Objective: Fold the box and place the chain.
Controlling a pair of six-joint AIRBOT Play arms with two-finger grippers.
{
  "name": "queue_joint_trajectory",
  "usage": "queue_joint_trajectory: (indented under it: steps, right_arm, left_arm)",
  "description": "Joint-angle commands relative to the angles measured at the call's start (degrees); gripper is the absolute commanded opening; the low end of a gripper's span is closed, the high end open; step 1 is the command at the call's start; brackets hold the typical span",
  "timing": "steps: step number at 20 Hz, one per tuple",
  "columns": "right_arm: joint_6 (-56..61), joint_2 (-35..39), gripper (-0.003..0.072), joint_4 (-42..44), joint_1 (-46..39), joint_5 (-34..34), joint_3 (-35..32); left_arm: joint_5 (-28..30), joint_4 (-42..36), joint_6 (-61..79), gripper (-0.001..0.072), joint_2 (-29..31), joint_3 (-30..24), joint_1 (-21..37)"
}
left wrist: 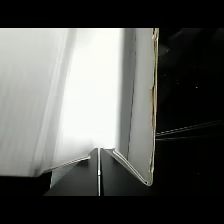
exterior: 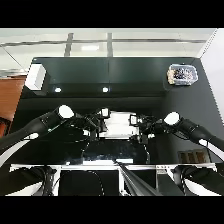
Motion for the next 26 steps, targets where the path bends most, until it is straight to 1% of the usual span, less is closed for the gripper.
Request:
queue_joint_trajectory:
  steps: [1,2,5,6,8,9,10,12,13,14,16,19,20,23,25,26]
  right_arm:
    - [0.0,0.0,0.0187,-0.1,0.0,0.0,0.0]
    - [0.0,0.0,0.0186,-0.1,0.0,0.0,0.0]
    - [0.0,0.0,0.0186,-0.1,0.0,0.0,0.0]
    - [0.0,0.0,0.0186,-0.1,0.0,0.0,0.1]
    - [0.0,0.0,0.0187,-0.1,0.0,0.0,0.0]
    - [0.0,0.0,0.0186,-0.1,0.0,0.0,0.1]
    - [0.0,0.0,0.0187,-0.1,0.0,0.0,0.0]
    - [0.0,0.0,0.0187,-0.1,0.0,0.0,0.0]
    - [0.0,0.0,0.0187,-0.1,0.0,0.0,0.0]
    - [0.0,0.0,0.0187,-0.1,0.0,0.0,0.1]
    - [0.0,0.0,0.0186,-0.1,0.0,0.0,0.0]
    - [0.0,0.0,0.0186,-0.1,0.0,0.0,0.0]
    - [0.0,0.0,0.0187,-0.1,0.0,0.0,0.0]
    - [0.0,0.0,0.0187,-0.1,0.0,0.0,0.0]
    - [0.0,0.0,0.0187,-0.1,0.0,0.0,0.0]
    - [0.0,0.0,0.0187,-0.1,0.0,0.0,0.0]
  left_arm:
    - [-2.0,6.6,-14.4,0.0023,3.7,0.2,3.1]
    - [-3.1,9.3,-21.7,0.0023,5.9,0.2,5.2]
    - [-7.0,17.8,-36.0,0.0023,11.9,0.0,12.9]
    - [-7.8,19.4,-44.6,0.0024,12.9,-0.3,16.3]
    - [-9.9,20.4,-61.3,0.0024,12.5,-1.6,23.1]
    - [-11.7,19.8,-67.3,0.0025,11.7,-2.6,26.3]
    - [-14.3,17.0,-70.9,0.0025,10.2,-3.8,29.5]
    - [-18.7,7.1,-68.7,0.0024,5.9,-6.3,34.4]
    - [-19.8,2.6,-65.7,0.0024,3.5,-7.3,35.5]
    - [-19.9,0.1,-64.0,0.0023,1.5,-7.7,35.4]
    - [-18.4,-2.6,-62.9,0.0023,-1.7,-7.7,32.9]
    - [-13.0,-3.5,-62.9,0.0023,-4.4,-7.7,26.9]
    - [-12.2,-4.5,-62.8,0.0023,-5.0,-7.7,25.0]
    - [-12.4,-9.3,-57.2,0.0024,-6.1,-7.5,20.9]
    - [-13.6,-13.7,-51.7,0.0024,-6.2,-7.5,19.8]
    - [-15.1,-15.9,-49.0,0.0023,-6.2,-7.5,19.7]
